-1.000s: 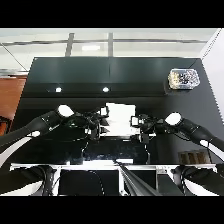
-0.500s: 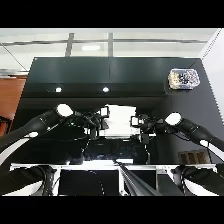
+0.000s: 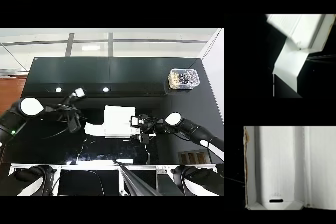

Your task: Fold the box and place the chain.

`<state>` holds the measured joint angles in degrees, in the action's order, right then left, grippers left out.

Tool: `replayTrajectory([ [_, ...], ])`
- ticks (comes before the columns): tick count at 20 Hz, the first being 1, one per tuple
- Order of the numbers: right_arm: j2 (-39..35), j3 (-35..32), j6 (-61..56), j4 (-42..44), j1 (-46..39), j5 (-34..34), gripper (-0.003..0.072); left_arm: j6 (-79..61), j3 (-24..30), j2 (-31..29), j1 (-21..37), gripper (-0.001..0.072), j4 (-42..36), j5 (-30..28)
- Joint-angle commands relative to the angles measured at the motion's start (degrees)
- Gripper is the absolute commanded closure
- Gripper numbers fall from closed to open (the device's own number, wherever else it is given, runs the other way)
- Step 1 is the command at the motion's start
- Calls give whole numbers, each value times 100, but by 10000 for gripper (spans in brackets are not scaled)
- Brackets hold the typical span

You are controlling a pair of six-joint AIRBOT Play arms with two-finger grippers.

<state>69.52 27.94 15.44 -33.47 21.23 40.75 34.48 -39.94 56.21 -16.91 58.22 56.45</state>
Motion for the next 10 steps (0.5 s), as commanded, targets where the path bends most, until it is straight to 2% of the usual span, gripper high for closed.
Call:
replayTrajectory([
  [1, 4, 0, 0, 0, 0, -4, 216, 2704, 361, -92, 872, 680, 446, 487],
  [3, 4, 0, 0, 0, 0, -2, 216, 3880, 643, 125, 1320, 680, 372, 437],
  [4, 4, 0, 0, 0, 0, -2, 217, 3947, 710, 282, 1460, 680, 372, 579],
  [5, 4, 0, 0, 0, 0, -4, 216, 4015, 743, 437, 1526, 680, 365, 723],
  [7, 4, 0, 2, 0, 0, -2, 217, 4498, 791, 767, 1530, 680, 208, 608],
  [10, 4, 0, 0, -2, 0, 7, 217, 3738, 769, 1351, 1486, 680, -1355, 533],
])
